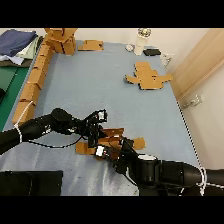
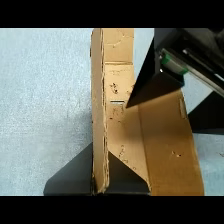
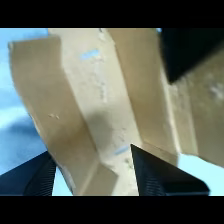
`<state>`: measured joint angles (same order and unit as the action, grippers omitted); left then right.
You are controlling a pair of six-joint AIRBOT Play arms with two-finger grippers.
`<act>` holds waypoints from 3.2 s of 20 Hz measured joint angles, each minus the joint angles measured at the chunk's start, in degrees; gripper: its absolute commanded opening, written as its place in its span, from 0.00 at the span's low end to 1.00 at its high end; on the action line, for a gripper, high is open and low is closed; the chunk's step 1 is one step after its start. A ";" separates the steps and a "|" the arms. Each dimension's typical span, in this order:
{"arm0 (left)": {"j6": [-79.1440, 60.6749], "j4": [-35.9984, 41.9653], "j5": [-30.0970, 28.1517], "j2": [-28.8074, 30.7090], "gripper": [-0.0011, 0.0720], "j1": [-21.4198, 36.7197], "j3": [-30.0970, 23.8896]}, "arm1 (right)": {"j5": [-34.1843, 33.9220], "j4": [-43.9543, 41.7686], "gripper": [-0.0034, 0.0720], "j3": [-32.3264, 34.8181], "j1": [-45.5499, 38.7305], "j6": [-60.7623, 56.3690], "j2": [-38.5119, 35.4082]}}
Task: Fold the box.
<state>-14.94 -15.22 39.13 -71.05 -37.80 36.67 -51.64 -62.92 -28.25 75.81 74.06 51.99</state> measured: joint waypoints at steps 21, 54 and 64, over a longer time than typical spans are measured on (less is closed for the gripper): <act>0.00 0.02 0.00 0.00 0.03 0.00 0.00 | 1.99 -29.46 0.99 1.40 -30.84 52.85 -12.11; 0.00 0.00 0.00 0.00 0.03 0.00 0.00 | 2.01 -56.22 0.98 1.40 -46.88 86.90 -2.58; 0.00 0.02 0.02 0.00 0.03 0.00 0.00 | 2.69 -58.25 0.98 1.40 -46.90 86.90 3.17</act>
<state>-14.94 -15.20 39.16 -71.05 -37.80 36.67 -48.95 -121.16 -26.85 28.91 160.97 55.16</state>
